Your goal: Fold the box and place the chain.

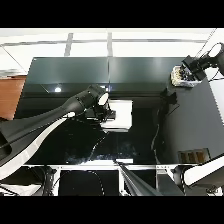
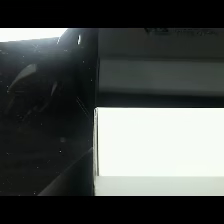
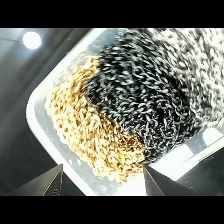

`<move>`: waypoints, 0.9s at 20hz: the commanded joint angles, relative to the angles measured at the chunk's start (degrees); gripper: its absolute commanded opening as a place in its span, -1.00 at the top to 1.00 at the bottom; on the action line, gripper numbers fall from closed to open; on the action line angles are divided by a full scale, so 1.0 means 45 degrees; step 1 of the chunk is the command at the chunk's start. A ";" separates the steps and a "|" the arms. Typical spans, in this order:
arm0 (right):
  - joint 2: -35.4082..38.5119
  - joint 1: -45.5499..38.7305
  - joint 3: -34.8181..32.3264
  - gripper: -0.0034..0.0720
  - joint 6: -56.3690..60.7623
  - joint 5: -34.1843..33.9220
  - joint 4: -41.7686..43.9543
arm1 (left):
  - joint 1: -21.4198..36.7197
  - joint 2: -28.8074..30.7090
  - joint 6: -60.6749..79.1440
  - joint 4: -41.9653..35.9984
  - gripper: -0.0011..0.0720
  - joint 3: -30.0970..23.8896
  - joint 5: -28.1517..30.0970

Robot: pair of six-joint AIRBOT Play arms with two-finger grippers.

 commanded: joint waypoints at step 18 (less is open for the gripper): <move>-0.2152 -0.0427 0.0554 -0.36 0.0942 -0.1345 0.3779 | 0.0000 -0.0010 0.0024 0.0102 0.89 0.0019 -0.0262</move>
